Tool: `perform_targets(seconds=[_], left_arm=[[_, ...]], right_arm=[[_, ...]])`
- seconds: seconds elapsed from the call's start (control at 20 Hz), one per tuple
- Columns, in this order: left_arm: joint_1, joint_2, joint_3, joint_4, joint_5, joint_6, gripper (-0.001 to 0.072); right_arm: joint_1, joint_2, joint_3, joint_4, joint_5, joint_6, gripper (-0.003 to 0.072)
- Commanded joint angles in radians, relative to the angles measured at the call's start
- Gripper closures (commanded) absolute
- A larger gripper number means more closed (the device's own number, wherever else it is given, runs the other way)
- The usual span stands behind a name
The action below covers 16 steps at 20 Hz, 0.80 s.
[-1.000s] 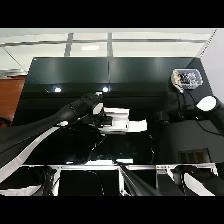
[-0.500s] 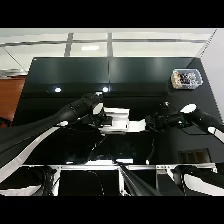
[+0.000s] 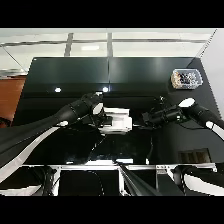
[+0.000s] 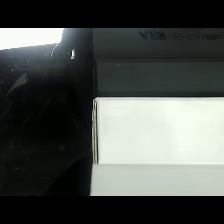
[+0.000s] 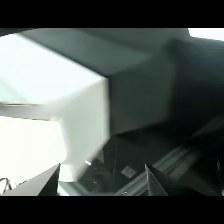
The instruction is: Fold the box and place the chain.
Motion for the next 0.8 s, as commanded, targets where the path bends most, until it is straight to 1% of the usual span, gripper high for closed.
perform_targets(seconds=[0.0, 0.05, 0.15, 0.25, 0.35, 0.75], left_arm=[[0.0, -0.001, 0.0, 0.0, 0.003, 0.0, 0.0683], [0.0, -0.001, 0.0, 0.0, 0.003, 0.0, 0.0683], [0.0, -0.001, 0.0, 0.0, 0.003, 0.0, 0.0683], [0.0, -0.001, 0.0, 0.0, 0.003, 0.0, 0.0683], [0.0, -0.001, 0.0, 0.0, 0.003, 0.0, 0.0683], [0.0, -0.001, 0.0, 0.0, 0.016, 0.0, 0.0683]], right_arm=[[0.016, -0.001, 0.055, 0.018, 0.081, -0.011, 0.0179], [0.03, -0.001, 0.062, 0.028, 0.079, -0.008, 0.0213], [0.066, -0.001, 0.078, 0.031, 0.06, 0.001, 0.0214], [0.107, -0.001, 0.097, 0.016, 0.016, 0.026, 0.0343], [0.151, -0.001, 0.12, -0.003, -0.021, 0.057, 0.0342], [0.345, -0.002, 0.21, -0.348, -0.185, 0.417, 0.0351]])
